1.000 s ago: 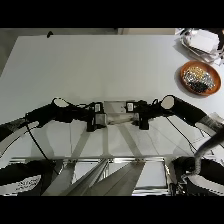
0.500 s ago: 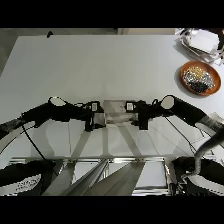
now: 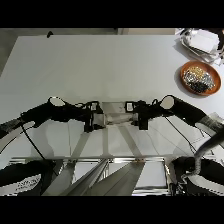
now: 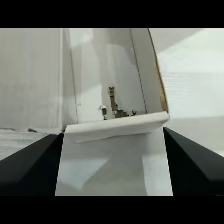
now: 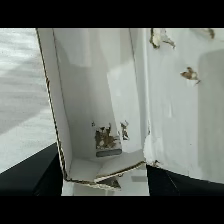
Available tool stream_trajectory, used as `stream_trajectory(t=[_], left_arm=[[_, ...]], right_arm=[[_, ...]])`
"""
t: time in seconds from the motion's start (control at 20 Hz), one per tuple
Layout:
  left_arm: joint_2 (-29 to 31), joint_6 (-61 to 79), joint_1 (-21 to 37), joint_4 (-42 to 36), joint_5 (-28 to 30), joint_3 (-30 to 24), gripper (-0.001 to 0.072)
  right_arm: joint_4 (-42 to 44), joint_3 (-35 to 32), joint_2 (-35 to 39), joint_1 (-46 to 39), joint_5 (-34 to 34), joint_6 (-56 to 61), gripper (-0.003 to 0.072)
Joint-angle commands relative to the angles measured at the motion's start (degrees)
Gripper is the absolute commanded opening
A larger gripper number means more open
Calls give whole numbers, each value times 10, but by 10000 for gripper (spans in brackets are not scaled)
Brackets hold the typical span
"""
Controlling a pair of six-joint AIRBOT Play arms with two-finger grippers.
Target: Fold the box and place the chain.
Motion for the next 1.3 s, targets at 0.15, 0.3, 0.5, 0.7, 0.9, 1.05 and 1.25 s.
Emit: stream_trajectory(t=[0.15,0.3,0.5,0.7,0.9,1.05,1.25], left_arm=[[-3,-26,-30,-45,44,-2,709],[-11,-26,-34,-45,57,-2,707],[-25,16,-44,-45,57,-2,686],[-26,17,-44,-40,70,-2,333],[-26,17,-44,-34,69,-2,209],[-26,17,-44,-34,69,-2,209],[-26,17,-44,-34,69,-2,209]], right_arm=[[0,0,0,0,0,0,280],[0,0,0,0,0,0,280],[0,0,0,0,0,0,280],[0,0,0,0,0,0,280],[0,0,0,0,0,0,280],[0,0,0,0,0,0,280],[0,0,0,0,0,0,280]])
